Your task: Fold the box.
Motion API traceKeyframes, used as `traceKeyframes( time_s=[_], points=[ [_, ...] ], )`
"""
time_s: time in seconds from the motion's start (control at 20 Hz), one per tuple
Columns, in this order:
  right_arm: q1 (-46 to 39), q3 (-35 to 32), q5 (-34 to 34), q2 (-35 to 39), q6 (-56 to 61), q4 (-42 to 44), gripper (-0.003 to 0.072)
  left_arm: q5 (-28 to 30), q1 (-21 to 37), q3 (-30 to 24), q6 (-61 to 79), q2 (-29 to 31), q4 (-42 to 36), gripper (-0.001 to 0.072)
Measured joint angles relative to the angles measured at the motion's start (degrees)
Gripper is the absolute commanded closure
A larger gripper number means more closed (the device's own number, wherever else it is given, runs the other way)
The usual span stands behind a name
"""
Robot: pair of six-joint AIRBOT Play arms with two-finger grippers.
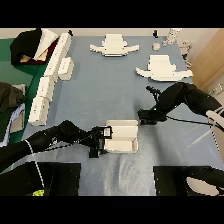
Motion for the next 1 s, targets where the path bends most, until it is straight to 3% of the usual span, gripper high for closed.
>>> traceKeyframes(
  time_s=[0.2,0.4,0.55,0.75,1.0],
  points=[
    [-4.13,4.17,-9.57,-7.78,-17.05,14.38,0.0684,-0.02,0.00,0.00,0.00,0.00,0.02,0.0255],
    [-2.97,5.68,-17.64,-10.60,-24.06,18.60,0.0684,0.00,0.00,0.00,0.00,0.00,0.00,0.0255],
    [-0.42,5.70,-19.50,-10.56,-27.65,19.02,0.0684,0.00,0.00,0.00,0.00,0.00,0.00,0.0255],
    [3.76,1.95,-14.23,-5.99,-32.09,18.32,0.0684,-0.02,0.00,0.00,0.00,0.00,0.00,0.0255],
    [10.29,-9.09,1.81,7.13,-38.05,17.66,0.0684,-0.02,0.00,0.00,0.00,0.00,0.02,0.0255]
  ],
)
